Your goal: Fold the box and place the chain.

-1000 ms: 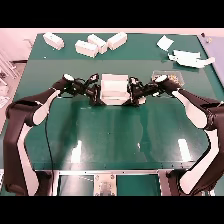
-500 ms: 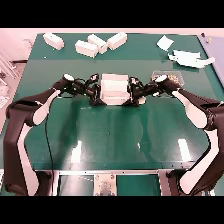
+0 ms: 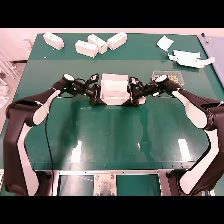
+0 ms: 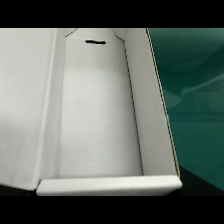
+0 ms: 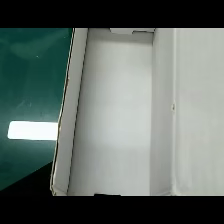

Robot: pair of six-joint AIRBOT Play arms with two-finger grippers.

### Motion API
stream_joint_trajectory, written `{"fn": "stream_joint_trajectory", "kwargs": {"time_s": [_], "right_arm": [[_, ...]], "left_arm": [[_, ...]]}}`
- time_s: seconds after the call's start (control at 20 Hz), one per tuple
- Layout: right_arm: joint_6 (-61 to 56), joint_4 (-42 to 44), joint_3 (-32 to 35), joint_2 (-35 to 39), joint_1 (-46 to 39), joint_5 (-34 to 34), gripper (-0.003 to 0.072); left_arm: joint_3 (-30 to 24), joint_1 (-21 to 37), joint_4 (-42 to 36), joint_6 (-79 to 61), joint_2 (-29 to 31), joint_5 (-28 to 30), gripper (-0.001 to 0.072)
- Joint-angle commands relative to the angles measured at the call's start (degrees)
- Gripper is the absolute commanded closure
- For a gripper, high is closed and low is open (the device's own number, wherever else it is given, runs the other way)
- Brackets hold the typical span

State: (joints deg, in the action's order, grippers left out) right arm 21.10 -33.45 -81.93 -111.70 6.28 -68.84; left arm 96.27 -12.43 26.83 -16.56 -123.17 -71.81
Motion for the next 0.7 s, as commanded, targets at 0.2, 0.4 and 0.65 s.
{"fn": "stream_joint_trajectory", "kwargs": {"time_s": [0.2,0.4,0.65], "right_arm": [[0.0,0.0,0.0,0.0,0.1,0.0,0.0114],[0.0,0.0,0.0,0.0,0.1,0.0,0.0113],[0.0,-0.7,-0.1,1.3,-0.9,0.0,0.0016]], "left_arm": [[0.0,0.0,-0.1,0.0,0.0,0.1,0.0118],[0.0,0.0,-0.1,0.0,0.0,0.1,0.0118],[0.0,0.0,-0.1,0.0,0.0,-0.2,0.0118]]}}
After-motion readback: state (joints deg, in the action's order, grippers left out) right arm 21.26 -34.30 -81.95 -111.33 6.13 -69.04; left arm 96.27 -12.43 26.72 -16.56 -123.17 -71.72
